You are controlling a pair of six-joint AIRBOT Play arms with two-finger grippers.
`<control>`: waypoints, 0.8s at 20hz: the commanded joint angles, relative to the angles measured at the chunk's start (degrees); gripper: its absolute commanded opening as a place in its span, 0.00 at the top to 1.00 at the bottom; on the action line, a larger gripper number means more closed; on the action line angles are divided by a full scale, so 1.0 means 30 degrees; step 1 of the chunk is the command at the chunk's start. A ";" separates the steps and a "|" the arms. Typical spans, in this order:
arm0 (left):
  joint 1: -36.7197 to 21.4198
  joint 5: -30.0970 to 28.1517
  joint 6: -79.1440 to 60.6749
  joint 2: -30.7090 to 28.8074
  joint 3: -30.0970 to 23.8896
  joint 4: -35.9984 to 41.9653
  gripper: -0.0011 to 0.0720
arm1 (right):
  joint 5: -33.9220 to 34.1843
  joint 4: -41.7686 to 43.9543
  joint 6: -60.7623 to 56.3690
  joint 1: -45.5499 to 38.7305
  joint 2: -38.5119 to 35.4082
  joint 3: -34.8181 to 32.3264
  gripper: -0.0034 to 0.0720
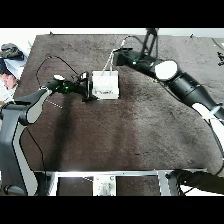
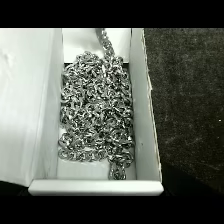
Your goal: Fold the box and place the chain.
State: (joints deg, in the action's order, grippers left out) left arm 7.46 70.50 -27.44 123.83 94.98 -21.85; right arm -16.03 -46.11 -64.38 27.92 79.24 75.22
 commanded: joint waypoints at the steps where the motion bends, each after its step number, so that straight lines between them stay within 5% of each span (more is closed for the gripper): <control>1: -0.0007 0.0000 -0.0007 0.0015 0.0000 0.0000 0.41 | -0.0364 -0.0044 0.0036 0.1166 0.1486 0.0160 0.94; 6: -0.0007 0.0000 -0.0007 0.0015 0.0000 0.0000 0.41 | -0.1916 -0.0153 0.0044 0.0379 0.3781 0.0160 0.93; 8: -0.0007 0.0000 -0.0007 0.0015 0.0000 0.0000 0.41 | -0.2492 -0.0619 0.0051 -0.0532 0.4007 0.0160 0.32; 13: -0.0007 -0.0007 -0.0007 0.0015 0.0000 0.0000 0.41 | -0.1486 -0.3592 0.0277 -0.2601 0.3228 0.0189 0.36; 14: -0.0007 -0.0007 -0.0015 0.0015 0.0000 0.0000 0.41 | -0.1217 -0.3861 0.0627 -0.3016 0.3257 0.0474 0.78; 16: -0.0007 -0.0007 -0.0007 0.0015 0.0000 0.0000 0.41 | -0.2943 -0.3818 0.1129 -0.4277 0.4080 0.2098 0.80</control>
